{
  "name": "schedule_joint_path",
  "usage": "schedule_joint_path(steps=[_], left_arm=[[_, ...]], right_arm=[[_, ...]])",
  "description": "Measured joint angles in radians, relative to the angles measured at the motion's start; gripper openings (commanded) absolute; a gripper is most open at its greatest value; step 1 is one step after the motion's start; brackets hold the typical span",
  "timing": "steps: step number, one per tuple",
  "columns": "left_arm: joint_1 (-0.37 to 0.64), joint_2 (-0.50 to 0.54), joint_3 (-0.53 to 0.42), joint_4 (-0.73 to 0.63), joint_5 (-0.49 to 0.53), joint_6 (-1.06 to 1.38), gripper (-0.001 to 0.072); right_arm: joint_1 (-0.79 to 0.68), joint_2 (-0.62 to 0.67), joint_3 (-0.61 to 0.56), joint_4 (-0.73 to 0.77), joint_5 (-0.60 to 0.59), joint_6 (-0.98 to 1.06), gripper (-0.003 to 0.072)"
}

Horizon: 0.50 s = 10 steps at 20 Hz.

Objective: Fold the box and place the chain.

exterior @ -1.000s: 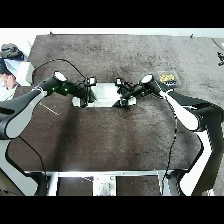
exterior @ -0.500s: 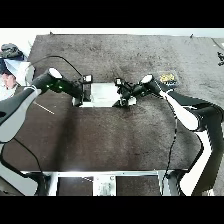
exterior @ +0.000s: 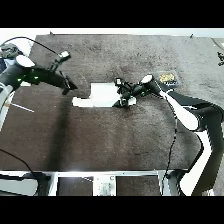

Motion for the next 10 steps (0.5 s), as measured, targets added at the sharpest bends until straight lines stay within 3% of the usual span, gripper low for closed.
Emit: schedule_joint_path(steps=[6, 10], left_arm=[[0.158, 0.054, -0.139, -0.111, 0.046, -0.254, 0.0007], [0.193, 0.061, -0.212, -0.083, 0.074, -0.413, 0.0008]], right_arm=[[0.000, 0.000, 0.000, 0.000, 0.000, 0.000, 0.0438], [0.000, 0.000, 0.000, 0.000, 0.000, 0.000, 0.0438]])
